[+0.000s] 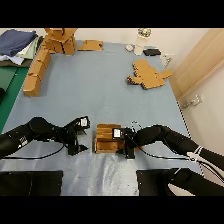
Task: Fold the box.
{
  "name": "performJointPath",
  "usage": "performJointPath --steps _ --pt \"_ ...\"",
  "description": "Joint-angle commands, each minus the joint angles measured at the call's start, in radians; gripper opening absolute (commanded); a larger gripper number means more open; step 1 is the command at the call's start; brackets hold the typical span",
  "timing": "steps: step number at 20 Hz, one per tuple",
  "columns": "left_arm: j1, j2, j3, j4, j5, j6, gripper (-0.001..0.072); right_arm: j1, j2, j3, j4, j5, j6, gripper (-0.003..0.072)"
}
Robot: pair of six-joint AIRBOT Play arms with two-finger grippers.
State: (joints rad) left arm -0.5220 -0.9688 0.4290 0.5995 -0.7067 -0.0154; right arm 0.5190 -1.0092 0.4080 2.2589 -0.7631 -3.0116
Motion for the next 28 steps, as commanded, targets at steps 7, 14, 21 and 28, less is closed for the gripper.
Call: performJointPath --steps 7,14,21,28 --pt "-0.146 -0.060 -0.028 -0.058 0.130 0.169 0.0694 0.000 0.000 0.000 0.000 0.000 0.000 0.0449" --pt "-0.196 -0.091 -0.027 -0.150 0.185 0.230 0.0694 0.000 0.000 0.000 0.000 0.000 0.000 0.0449" --pt "-0.210 -0.098 -0.025 -0.204 0.203 0.255 0.0693 0.000 0.000 0.000 0.000 0.000 0.000 0.0448" --pt "-0.227 -0.150 0.011 -0.226 0.194 0.288 0.0693 0.000 0.000 0.000 0.000 0.000 0.000 0.0448"
